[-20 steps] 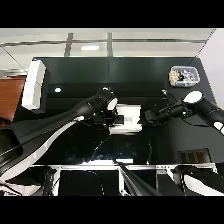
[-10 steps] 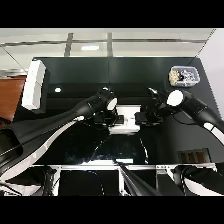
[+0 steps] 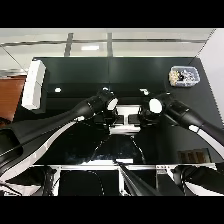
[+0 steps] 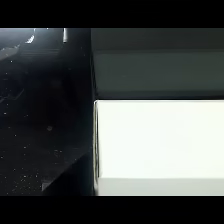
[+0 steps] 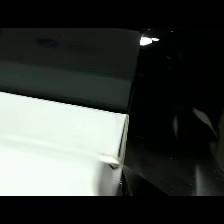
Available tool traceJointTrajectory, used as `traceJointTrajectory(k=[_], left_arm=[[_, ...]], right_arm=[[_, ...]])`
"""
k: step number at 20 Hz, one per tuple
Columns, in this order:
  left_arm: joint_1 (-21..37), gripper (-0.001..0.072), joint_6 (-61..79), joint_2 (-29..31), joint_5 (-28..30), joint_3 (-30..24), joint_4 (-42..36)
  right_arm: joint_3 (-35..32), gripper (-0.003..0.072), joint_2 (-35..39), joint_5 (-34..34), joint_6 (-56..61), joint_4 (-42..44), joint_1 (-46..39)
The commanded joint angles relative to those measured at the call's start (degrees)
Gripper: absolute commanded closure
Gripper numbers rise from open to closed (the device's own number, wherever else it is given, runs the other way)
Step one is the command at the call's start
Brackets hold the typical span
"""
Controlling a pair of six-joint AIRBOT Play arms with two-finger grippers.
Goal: Fold the box and place the chain.
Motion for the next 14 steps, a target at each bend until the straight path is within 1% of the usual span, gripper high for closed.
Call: traceJointTrajectory(k=[1,5,9,10,12,14], left_arm=[[0.0,0.0683,0.0,0.0,-0.1,0.0,0.0],[0.0,0.0683,0.0,0.0,-0.1,0.0,0.0],[0.0,0.0683,0.0,0.0,-0.1,0.0,0.0],[0.0,0.0683,0.0,0.0,-0.1,0.0,0.0],[0.0,0.0683,0.0,0.0,-0.2,0.0,0.0],[0.0,0.0683,0.0,0.0,-0.2,0.0,0.0]], right_arm=[[1.0,0.0441,-2.4,1.2,8.7,-6.5,3.1],[1.0,0.0449,-2.4,1.6,11.0,-8.2,3.2],[1.0,0.0457,-2.8,1.2,11.4,-8.2,3.4],[1.0,0.0501,-3.1,1.2,11.4,-8.2,3.4],[1.0,0.0674,-3.7,1.2,11.4,-8.1,3.8],[1.0,0.0674,-3.7,1.2,11.4,-8.2,4.1]])
